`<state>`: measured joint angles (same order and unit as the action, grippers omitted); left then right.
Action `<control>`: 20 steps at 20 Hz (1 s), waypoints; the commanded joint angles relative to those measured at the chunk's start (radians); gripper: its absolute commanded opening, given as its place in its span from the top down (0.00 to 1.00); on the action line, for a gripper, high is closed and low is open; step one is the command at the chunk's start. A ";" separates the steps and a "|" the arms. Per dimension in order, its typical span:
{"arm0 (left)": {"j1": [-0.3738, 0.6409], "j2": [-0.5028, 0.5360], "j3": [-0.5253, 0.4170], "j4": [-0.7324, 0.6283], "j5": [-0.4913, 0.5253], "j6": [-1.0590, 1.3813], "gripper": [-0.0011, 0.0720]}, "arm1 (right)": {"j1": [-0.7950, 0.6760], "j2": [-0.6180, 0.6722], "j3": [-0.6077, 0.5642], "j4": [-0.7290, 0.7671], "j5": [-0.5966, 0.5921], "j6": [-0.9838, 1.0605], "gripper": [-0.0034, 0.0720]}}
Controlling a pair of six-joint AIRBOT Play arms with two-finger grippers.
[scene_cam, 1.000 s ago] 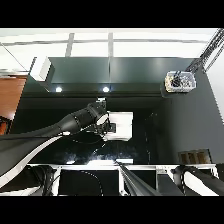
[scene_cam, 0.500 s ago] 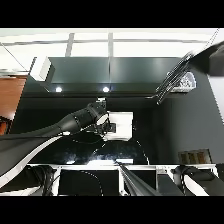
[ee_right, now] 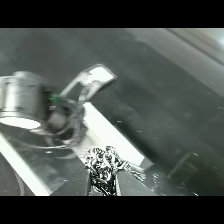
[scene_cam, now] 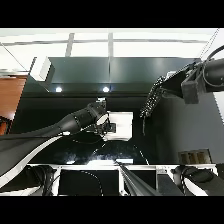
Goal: Fold the box and place the chain.
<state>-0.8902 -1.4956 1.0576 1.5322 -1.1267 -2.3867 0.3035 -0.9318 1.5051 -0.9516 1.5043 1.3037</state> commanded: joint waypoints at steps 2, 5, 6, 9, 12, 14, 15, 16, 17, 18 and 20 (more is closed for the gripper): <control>0.000 0.000 0.000 0.000 0.000 0.000 0.95 | 0.060 0.001 -0.003 0.088 0.000 0.005 0.95; 0.000 0.000 0.000 0.000 0.002 0.000 0.95 | 0.062 0.001 -0.003 0.140 -0.018 0.003 0.95; 0.000 0.000 0.000 0.000 0.005 0.000 0.95 | 0.062 0.001 -0.003 0.148 -0.024 0.000 0.95; 0.000 0.000 0.000 0.000 0.007 0.000 0.95 | 0.062 0.001 -0.003 0.166 -0.038 -0.003 0.95; 0.000 0.000 0.000 0.000 0.008 0.000 0.95 | 0.062 0.001 -0.003 0.177 -0.042 -0.003 0.95; 0.000 0.000 0.000 0.000 0.008 0.000 0.95 | 0.062 0.001 -0.002 0.177 -0.042 -0.003 0.95; 0.000 0.000 0.000 0.000 0.008 0.000 0.95 | 0.062 0.001 -0.002 0.177 -0.042 -0.003 0.95; 0.000 0.000 0.000 0.000 0.008 0.000 0.95 | 0.062 0.001 -0.002 0.179 -0.042 -0.003 0.95; 0.000 0.000 0.000 0.000 0.008 0.000 0.95 | 0.062 0.001 -0.002 0.192 -0.043 -0.003 0.95; 0.000 0.000 0.000 0.000 0.008 0.000 0.95 | 0.062 0.001 -0.002 0.208 -0.046 -0.003 0.95; 0.000 0.000 0.000 0.000 0.008 0.000 0.95 | 0.062 0.000 -0.002 0.245 -0.055 -0.004 0.95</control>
